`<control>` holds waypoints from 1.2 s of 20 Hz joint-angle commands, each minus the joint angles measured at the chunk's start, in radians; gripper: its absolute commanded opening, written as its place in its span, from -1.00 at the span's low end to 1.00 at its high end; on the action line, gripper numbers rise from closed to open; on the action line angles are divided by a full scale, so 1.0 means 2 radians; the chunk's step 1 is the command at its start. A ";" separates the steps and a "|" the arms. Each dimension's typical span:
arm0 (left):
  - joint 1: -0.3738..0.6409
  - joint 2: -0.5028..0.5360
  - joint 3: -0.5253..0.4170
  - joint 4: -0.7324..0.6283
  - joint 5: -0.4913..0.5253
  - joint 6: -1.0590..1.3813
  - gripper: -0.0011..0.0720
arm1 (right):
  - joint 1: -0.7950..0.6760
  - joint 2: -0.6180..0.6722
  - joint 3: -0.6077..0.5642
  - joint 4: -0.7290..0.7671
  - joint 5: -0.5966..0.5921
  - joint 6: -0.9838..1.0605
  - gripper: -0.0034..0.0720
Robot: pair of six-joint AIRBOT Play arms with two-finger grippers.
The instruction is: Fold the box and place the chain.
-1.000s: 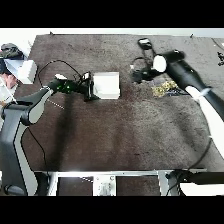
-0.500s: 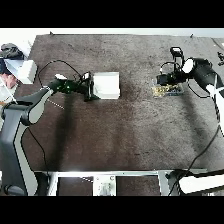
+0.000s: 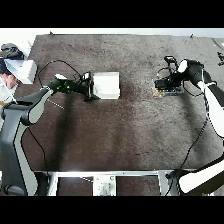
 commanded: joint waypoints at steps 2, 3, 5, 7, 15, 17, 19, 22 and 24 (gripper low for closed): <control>0.000 0.000 0.000 0.000 0.000 0.000 -0.03 | -0.001 -0.012 0.002 0.014 0.016 -0.009 -0.25; 0.000 0.000 0.000 0.000 0.000 0.000 -0.03 | -0.001 -0.012 0.002 0.014 0.016 -0.009 -0.25; 0.000 0.000 0.000 0.000 0.000 0.000 -0.03 | 0.000 -0.012 0.002 0.014 0.016 -0.009 -0.25; 0.000 0.000 0.000 0.000 0.000 0.000 -0.03 | 0.001 -0.013 0.002 0.021 0.015 -0.009 -0.26; 0.000 0.000 0.000 0.000 0.000 0.000 -0.03 | 0.001 -0.018 0.005 0.027 0.012 -0.016 -0.94; 0.000 0.000 0.000 0.000 0.000 0.000 -0.03 | 0.001 -0.013 0.005 0.027 0.011 -0.016 -0.95; 0.000 0.000 0.000 0.000 0.000 0.000 -0.03 | 0.001 -0.003 0.005 0.027 0.012 -0.016 -0.95; 0.000 0.000 0.000 0.000 0.000 0.000 -0.03 | 0.001 0.018 0.005 0.027 0.018 -0.016 -0.95; 0.000 0.000 0.000 0.000 0.000 0.000 -0.03 | 0.001 0.038 0.005 0.027 0.021 -0.017 -0.95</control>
